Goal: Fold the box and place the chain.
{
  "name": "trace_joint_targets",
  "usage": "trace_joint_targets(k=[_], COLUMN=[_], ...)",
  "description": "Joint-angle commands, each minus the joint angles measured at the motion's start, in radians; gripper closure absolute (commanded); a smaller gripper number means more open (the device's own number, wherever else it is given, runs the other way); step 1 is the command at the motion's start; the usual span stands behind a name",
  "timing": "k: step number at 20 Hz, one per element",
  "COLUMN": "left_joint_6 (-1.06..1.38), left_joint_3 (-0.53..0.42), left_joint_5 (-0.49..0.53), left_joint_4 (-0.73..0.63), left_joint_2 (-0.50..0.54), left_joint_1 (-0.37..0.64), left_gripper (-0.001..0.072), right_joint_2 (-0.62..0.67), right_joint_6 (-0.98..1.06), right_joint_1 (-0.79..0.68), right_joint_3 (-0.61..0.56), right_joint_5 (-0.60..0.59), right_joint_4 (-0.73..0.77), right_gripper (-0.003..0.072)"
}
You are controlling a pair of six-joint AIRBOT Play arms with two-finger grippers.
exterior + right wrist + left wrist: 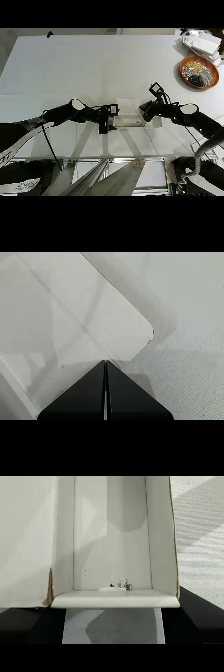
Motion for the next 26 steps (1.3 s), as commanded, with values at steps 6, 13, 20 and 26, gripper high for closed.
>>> trace_joint_targets(k=[6, 13, 20, 26], left_joint_6=[0.0, 0.001, 0.0, 0.001], left_joint_3=[0.0, 0.0, 0.0, 0.0], left_joint_5=[0.0, 0.0, 0.0, 0.0], left_joint_4=[0.0, 0.001, 0.001, 0.0], left_joint_2=[0.0, 0.0, 0.0, 0.0], left_joint_1=[0.001, 0.001, 0.001, 0.001], left_gripper=[0.0233, 0.0233, 0.0233, 0.0233], right_joint_2=[0.216, 0.301, 0.198, 0.113], right_joint_6=[0.074, 0.048, -0.051, -0.045], right_joint_1=[0.0, 0.002, 0.052, 0.136], right_joint_3=[0.085, 0.061, 0.049, 0.046], right_joint_5=[0.199, 0.414, 0.341, 0.259], right_joint_4=[-0.402, -0.857, -0.774, -0.767], right_gripper=[0.0675, 0.0353, 0.0351, 0.0353])
